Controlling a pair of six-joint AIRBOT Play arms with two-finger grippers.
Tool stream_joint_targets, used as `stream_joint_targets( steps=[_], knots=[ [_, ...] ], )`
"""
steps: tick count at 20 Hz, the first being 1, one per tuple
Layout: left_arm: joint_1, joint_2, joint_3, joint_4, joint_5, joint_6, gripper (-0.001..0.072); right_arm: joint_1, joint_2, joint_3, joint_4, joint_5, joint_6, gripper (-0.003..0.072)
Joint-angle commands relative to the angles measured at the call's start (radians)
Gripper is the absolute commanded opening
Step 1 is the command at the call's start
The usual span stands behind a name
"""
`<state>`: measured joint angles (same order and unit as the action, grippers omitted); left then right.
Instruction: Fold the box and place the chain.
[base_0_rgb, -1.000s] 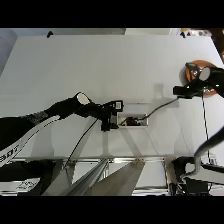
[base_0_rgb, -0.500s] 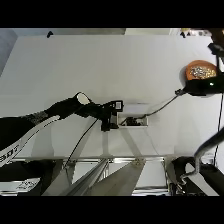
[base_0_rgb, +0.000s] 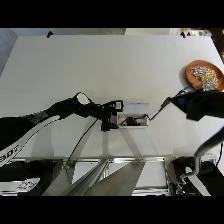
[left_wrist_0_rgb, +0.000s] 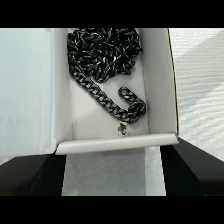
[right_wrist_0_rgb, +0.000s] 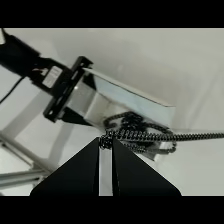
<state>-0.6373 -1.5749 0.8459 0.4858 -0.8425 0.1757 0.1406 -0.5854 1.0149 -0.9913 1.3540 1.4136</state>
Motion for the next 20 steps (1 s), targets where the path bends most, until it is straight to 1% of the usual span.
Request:
stream_joint_targets(
  steps=[1,4,7,10,15,20],
  knots=[
    [0.0,0.001,0.0,0.0,0.0,0.0,0.0212,0.124,0.025,0.001,0.053,-0.074,0.026,0.0015],
    [0.0,0.001,0.0,0.0,0.0,0.0,0.0212,0.22,0.018,0.0,0.044,-0.172,0.027,0.0015],
    [0.0,0.001,0.0,0.0,0.0,0.0,0.0212,0.279,-0.016,0.0,0.008,-0.217,0.027,0.0015],
    [0.0,0.001,0.0,0.0,0.0,0.0,0.0212,0.306,-0.082,0.0,-0.043,-0.218,0.027,0.0015],
    [0.0,0.001,0.0,0.0,0.0,0.0,0.0212,0.346,-0.228,-0.017,-0.155,-0.211,0.027,0.0015],
    [0.0,0.001,0.0,0.0,0.0,0.0,0.0212,0.372,-0.388,-0.075,-0.183,-0.224,0.026,0.0015]
  ],
)
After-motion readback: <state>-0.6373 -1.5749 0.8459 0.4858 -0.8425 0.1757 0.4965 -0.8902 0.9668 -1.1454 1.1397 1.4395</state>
